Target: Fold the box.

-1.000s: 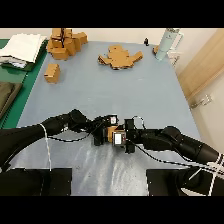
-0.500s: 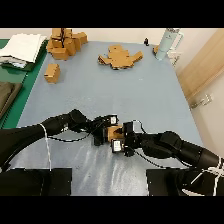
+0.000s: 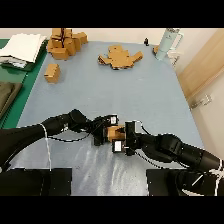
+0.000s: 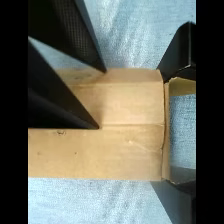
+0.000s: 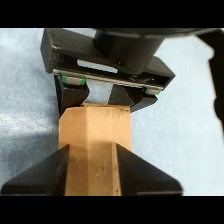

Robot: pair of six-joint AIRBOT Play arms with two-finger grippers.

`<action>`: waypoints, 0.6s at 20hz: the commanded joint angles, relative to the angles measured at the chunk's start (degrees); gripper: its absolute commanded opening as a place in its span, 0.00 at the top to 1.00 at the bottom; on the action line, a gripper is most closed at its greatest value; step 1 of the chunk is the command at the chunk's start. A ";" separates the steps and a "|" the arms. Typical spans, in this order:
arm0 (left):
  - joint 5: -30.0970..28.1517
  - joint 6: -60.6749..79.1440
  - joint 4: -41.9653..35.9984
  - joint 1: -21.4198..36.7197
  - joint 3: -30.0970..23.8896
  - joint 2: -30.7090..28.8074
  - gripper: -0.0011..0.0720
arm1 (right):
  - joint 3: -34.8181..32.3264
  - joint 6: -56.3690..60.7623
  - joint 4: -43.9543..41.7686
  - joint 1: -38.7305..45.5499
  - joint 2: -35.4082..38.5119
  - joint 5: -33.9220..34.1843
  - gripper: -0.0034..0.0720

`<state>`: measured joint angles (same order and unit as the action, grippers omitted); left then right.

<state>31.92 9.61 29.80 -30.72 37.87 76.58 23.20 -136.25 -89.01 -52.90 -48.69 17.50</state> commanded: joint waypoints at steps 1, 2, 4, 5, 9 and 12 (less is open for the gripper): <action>0.00 0.00 0.02 0.00 -0.02 -0.02 0.35 | -0.20 1.38 1.88 -0.09 0.07 -0.55 0.42; 0.00 0.02 0.02 0.00 -0.02 -0.02 0.35 | -0.22 1.38 1.86 -0.09 0.09 -0.55 0.42; 0.00 0.02 0.02 0.00 -0.02 0.00 0.35 | -0.26 1.40 1.86 -0.70 0.07 -0.48 0.42; 0.00 0.02 0.00 0.00 -0.02 -0.02 0.35 | -0.39 1.68 1.64 -1.20 0.09 -0.33 0.42; 0.00 0.00 0.00 0.00 -0.02 -0.02 0.35 | -1.27 8.76 4.42 -2.56 0.15 -0.24 0.42; 0.00 0.02 0.02 0.00 -0.02 -0.02 0.35 | -1.25 13.97 10.62 -2.56 0.57 -0.07 0.42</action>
